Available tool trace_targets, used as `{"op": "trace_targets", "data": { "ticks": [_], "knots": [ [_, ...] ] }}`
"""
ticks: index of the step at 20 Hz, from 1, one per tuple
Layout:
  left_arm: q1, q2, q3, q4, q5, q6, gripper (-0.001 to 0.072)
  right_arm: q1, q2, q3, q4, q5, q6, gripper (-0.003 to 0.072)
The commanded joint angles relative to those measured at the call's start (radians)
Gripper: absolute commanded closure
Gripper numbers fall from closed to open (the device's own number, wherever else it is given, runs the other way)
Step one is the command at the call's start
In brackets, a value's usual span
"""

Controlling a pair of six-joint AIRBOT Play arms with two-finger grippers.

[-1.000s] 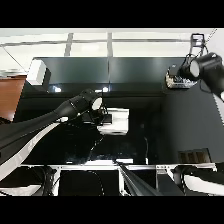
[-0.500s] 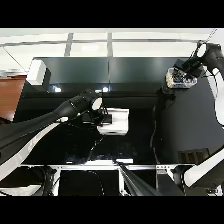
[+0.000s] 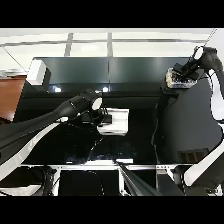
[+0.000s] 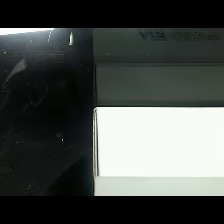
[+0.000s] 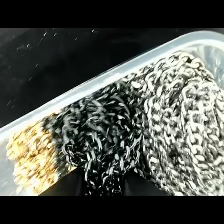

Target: Fold the box and place the chain.

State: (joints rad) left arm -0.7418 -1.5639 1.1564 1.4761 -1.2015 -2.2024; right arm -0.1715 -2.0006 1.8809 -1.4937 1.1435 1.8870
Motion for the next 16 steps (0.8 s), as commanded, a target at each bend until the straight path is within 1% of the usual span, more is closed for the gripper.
{"op": "trace_targets", "data": {
  "ticks": [1, 2, 4, 7, 10, 13, 16],
  "knots": [
    [0.001, -0.001, 0.001, 0.0, -0.001, 0.0, 0.0682, -0.006, 0.07, 0.003, -0.024, -0.014, -0.098, 0.0671],
    [0.001, -0.001, 0.001, 0.0, -0.001, 0.0, 0.0683, -0.006, 0.118, 0.003, -0.049, -0.019, -0.118, 0.0671],
    [0.001, -0.001, 0.001, 0.0, -0.003, 0.0, 0.0682, -0.006, 0.227, 0.003, -0.054, -0.021, -0.197, 0.0672],
    [0.001, -0.001, 0.001, 0.0, -0.005, 0.0, 0.0682, 0.013, 0.403, 0.003, -0.029, -0.02, -0.395, 0.0672],
    [0.001, -0.001, 0.001, 0.0, -0.004, 0.0, 0.0683, 0.031, 0.565, 0.003, -0.023, -0.016, -0.407, 0.0672],
    [0.001, -0.001, 0.001, 0.0, -0.004, 0.0, 0.0682, 0.037, 0.68, 0.003, 0.006, 0.051, -0.407, 0.0672],
    [0.001, -0.001, 0.001, 0.0, -0.004, 0.0, 0.0682, 0.041, 0.772, 0.003, 0.058, 0.044, -0.408, 0.0672]
  ]
}}
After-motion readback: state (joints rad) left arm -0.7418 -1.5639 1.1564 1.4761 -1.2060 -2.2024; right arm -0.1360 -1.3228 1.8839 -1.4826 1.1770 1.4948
